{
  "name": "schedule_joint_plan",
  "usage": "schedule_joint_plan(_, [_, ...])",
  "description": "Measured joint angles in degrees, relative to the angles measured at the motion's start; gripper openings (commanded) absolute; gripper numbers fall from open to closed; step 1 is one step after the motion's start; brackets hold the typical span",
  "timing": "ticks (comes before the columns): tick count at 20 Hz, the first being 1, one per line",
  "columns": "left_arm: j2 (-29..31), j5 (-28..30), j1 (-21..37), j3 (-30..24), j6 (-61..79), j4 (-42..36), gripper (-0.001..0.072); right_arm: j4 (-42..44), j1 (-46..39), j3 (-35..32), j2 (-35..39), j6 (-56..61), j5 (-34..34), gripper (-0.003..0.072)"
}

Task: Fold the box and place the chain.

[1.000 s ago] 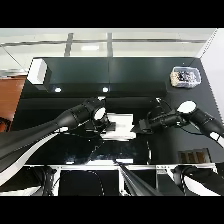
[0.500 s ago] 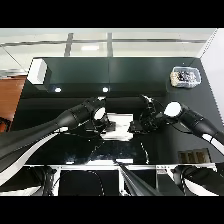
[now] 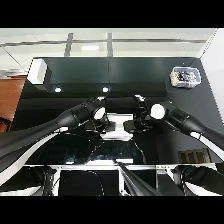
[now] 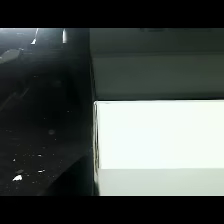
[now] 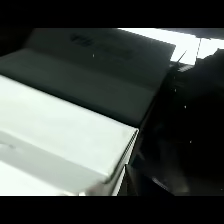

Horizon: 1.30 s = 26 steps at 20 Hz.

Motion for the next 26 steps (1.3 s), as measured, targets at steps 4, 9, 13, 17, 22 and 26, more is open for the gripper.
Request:
schedule_joint_plan(4, [0.00, 0.04, 0.02, 0.00, 0.04, -0.04, 0.0024, -7.61, 4.50, 2.84, -2.69, 11.06, 1.40, 0.0303])
schedule_joint_plan(9, [0.00, 0.39, 0.00, 0.00, 0.02, -0.15, 0.0024, -14.58, 8.02, 3.74, -3.80, 20.65, 3.89, 0.0302])
schedule_joint_plan(13, [0.00, 0.39, 0.00, 0.00, 0.02, -0.13, 0.0024, -16.41, 8.76, 3.87, -4.13, 23.98, 4.52, 0.0302])
schedule_joint_plan(17, [-0.02, 0.55, 0.00, 0.00, 0.02, -0.07, 0.0024, -17.00, 8.98, 3.87, -4.35, 26.25, 4.26, 0.0198])
schedule_joint_plan(22, [0.00, 0.42, 0.02, 0.02, -0.13, -0.37, 0.0024, -17.05, 9.01, 4.22, -5.14, 27.63, 4.24, 0.0010])
schedule_joint_plan(26, [0.00, 0.33, 0.02, 0.02, -0.02, 0.00, 0.0024, -16.74, 9.22, 5.29, -5.53, 27.56, 4.28, 0.0010])
